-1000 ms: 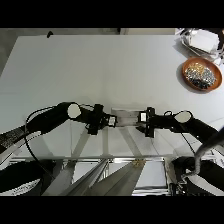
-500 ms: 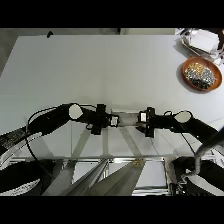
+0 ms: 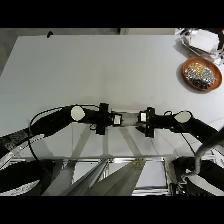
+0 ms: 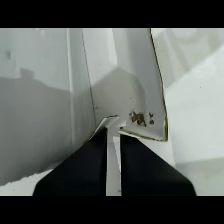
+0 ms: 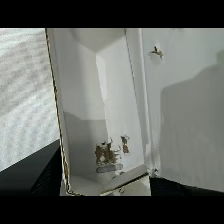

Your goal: Fold the box and place the chain.

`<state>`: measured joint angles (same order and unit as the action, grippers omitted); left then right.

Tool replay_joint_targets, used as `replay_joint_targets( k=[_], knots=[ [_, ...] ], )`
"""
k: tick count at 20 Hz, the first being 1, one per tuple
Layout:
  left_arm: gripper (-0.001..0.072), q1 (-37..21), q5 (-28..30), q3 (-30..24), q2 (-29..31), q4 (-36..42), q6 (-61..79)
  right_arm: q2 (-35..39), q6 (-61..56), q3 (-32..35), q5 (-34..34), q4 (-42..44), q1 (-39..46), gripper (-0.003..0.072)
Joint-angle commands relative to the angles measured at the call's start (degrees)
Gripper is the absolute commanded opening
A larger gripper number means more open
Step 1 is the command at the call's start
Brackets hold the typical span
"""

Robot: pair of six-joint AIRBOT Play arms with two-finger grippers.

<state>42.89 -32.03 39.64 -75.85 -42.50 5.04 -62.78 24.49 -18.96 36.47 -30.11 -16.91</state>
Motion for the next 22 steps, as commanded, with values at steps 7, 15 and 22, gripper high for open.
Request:
replay_joint_targets(
  k=[7,15,22],
  knots=[
    [0.0281,1.27,2.03,0.02,-2.19,2.01,-0.13,0.04,0.00,0.02,0.02,0.00,0.00,0.0397],
    [0.0189,0.31,0.46,0.02,-0.28,-0.76,-9.66,0.04,0.00,0.02,0.04,0.00,0.00,0.0397],
    [0.0004,-9.51,-19.17,0.02,13.66,-18.53,-44.92,0.04,0.00,0.02,0.02,0.00,0.00,0.0397]
  ],
)
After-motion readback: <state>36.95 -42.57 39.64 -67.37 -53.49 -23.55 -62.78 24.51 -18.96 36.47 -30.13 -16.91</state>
